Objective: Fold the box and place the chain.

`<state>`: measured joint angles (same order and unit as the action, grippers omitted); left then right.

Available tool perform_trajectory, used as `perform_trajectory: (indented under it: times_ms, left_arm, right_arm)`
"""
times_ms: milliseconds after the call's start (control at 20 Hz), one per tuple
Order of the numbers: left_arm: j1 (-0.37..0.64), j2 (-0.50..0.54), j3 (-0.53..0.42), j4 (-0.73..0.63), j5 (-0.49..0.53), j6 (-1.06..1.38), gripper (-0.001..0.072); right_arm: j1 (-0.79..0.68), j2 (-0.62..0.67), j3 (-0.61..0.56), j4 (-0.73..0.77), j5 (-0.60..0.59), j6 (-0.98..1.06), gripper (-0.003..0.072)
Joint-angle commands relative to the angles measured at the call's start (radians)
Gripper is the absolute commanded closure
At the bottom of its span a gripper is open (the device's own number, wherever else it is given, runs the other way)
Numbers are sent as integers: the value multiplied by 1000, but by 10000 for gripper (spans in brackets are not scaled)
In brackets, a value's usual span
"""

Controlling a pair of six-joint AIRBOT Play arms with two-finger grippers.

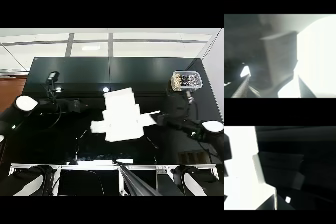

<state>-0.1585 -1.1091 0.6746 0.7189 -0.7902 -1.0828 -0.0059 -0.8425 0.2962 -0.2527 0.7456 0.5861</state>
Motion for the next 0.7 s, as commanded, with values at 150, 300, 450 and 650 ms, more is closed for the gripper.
perform_trajectory:
  times_ms: [150,300,450,650]
  left_arm:
    - [11,-315,57,-317,-282,269,21]
    - [-13,-436,90,-428,-430,393,21]
    - [-48,-517,149,-420,-525,470,22]
    - [-58,-552,241,-189,-601,475,92]
  right_arm:
    - [234,25,-45,69,-143,5,669]
    - [251,25,-44,69,-140,5,669]
    - [251,25,-44,69,-140,5,668]
    - [251,25,-44,69,-140,5,669]
